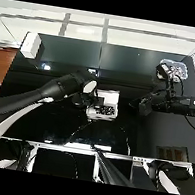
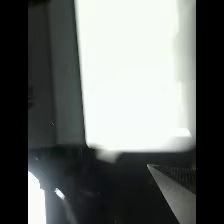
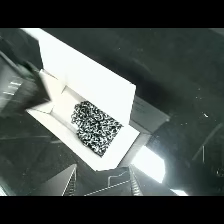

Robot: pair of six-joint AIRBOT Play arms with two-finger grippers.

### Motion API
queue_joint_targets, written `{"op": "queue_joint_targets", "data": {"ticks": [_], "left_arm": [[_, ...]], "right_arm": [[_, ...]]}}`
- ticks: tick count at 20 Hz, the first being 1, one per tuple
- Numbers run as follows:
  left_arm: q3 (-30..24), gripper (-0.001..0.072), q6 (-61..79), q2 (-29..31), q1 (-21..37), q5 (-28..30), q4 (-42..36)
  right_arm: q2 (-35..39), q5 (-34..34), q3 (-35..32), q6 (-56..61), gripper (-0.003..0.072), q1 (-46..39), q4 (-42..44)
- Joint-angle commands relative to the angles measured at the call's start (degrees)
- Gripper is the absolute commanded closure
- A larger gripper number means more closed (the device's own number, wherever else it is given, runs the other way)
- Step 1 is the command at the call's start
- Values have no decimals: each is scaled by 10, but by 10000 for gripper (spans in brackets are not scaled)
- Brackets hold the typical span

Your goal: Fold the box and place the chain.

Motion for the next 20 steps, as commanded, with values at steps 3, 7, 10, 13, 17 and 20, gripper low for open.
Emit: {"op": "queue_joint_targets", "data": {"ticks": [3, 7, 10, 13, 17, 20], "left_arm": [[-79, 148, 99, 150, 25, -81, 165], [-315, 150, 139, 311, 230, 82, -43], [-452, 149, 608, 350, 353, 203, -473], [-493, -3, 1093, 342, 347, 178, -610], [-493, -7, 1371, 340, 266, 249, -572], [-470, -7, 1422, 292, 241, 270, -545]], "right_arm": [[0, -11, 0, 0, 305, -1, -3], [-1, -12, 0, 16, 305, 0, -2], [-1, -13, 0, 24, 305, 0, -2], [-1, -13, 0, 37, 305, 0, -2], [-1, -13, 0, 54, 305, 0, -2], [-1, -13, 0, 54, 305, 0, -2]]}}
